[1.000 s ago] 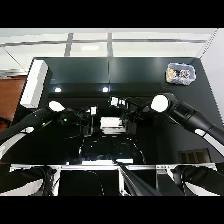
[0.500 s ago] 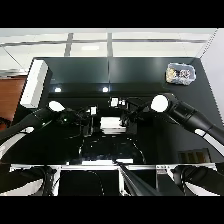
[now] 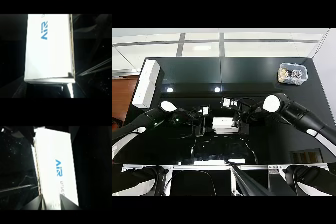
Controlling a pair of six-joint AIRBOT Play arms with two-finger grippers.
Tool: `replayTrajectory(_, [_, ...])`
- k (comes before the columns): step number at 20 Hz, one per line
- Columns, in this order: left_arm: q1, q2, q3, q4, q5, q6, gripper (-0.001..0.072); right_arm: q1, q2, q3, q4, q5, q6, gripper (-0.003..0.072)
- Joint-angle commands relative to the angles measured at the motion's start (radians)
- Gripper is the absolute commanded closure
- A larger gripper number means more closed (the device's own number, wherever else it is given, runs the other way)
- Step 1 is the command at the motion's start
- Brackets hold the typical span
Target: Fold the box and place the chain.
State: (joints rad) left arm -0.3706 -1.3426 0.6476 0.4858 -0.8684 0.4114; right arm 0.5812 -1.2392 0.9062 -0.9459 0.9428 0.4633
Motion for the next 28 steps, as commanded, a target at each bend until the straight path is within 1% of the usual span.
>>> replayTrajectory(1, [0.0, -0.001, 0.0, 0.0, 0.0, 0.0, 0.0318, 0.001, 0.0, 0.0, -0.001, 0.025, 0.005, 0.0421])
replayTrajectory(3, [0.0, -0.001, 0.0, 0.0, 0.0, 0.0, 0.0318, 0.001, 0.0, 0.0, -0.002, 0.016, 0.017, 0.042])
replayTrajectory(5, [0.0, -0.001, 0.0, 0.0, 0.0, 0.0, 0.0318, 0.001, 0.0, -0.001, -0.009, 0.014, 0.02, 0.035])
replayTrajectory(6, [0.0, -0.001, 0.0, 0.0, 0.0, 0.0, 0.0318, 0.001, 0.0, -0.002, -0.011, 0.012, 0.027, 0.0357])
replayTrajectory(7, [0.0, -0.001, 0.0, 0.0, 0.0, 0.0, 0.0318, 0.001, 0.0, -0.002, -0.016, 0.011, 0.035, 0.0473])
replayTrajectory(8, [0.0, -0.001, 0.0, 0.0, 0.0, 0.0, 0.0318, 0.0, 0.0, -0.002, -0.016, 0.011, 0.035, 0.0492])
replayTrajectory(14, [0.0, -0.001, 0.0, 0.0, 0.0, 0.0, 0.0318, 0.001, 0.0, -0.002, -0.017, 0.021, 0.037, 0.0491])
replayTrajectory(15, [0.0, -0.001, 0.0, 0.0, 0.0, 0.0, 0.0318, 0.001, 0.0, -0.002, -0.019, 0.022, 0.037, 0.0451])
replayTrajectory(16, [0.0, -0.001, 0.0, 0.0, 0.0, 0.0, 0.0318, 0.001, 0.0, -0.005, -0.02, 0.019, 0.037, 0.0371])
replayTrajectory(21, [0.0, -0.001, 0.0, 0.0, 0.0, 0.0, 0.0318, 0.001, 0.0, -0.014, -0.031, 0.015, 0.037, 0.037])
replayTrajectory(22, [0.0, -0.001, 0.0, 0.0, 0.0, 0.0, 0.0317, 0.001, 0.0, -0.014, -0.031, 0.015, 0.038, 0.033])
replayTrajectory(23, [0.0, -0.001, 0.0, 0.0, 0.0, 0.0, 0.0318, 0.001, 0.0, -0.014, -0.032, 0.014, 0.038, 0.0246])
replayTrajectory(28, [0.0, -0.001, 0.0, 0.0, 0.0, 0.0, 0.0318, 0.0, 0.006, -0.014, -0.031, 0.016, 0.093, 0.0248])
